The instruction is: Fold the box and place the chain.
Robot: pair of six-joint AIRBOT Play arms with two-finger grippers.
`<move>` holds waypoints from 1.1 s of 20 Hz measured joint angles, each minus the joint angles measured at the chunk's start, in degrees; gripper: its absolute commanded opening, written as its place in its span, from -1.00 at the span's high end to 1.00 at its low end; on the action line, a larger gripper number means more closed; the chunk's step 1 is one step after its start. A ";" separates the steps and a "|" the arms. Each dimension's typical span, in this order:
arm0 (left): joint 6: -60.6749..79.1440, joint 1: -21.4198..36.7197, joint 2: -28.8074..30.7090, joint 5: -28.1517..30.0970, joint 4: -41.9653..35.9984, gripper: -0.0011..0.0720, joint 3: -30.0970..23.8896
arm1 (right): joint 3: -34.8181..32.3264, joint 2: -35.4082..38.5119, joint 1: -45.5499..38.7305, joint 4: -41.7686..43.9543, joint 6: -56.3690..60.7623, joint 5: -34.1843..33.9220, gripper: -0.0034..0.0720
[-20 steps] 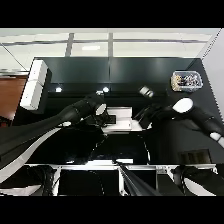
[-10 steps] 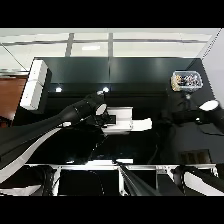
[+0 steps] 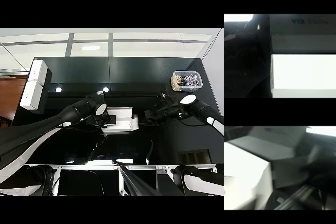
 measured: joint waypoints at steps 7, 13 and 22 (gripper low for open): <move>0.00 0.00 0.00 -0.02 0.00 0.89 0.00 | 4.42 -0.39 2.73 1.27 -0.81 5.11 -0.48; 0.00 0.00 0.00 -0.02 0.00 0.89 0.00 | 5.51 -0.42 10.10 -2.36 4.31 0.02 -0.47; -0.02 0.00 -0.02 0.02 0.00 0.89 0.00 | 10.88 -0.42 20.46 -15.82 19.54 -7.08 -0.26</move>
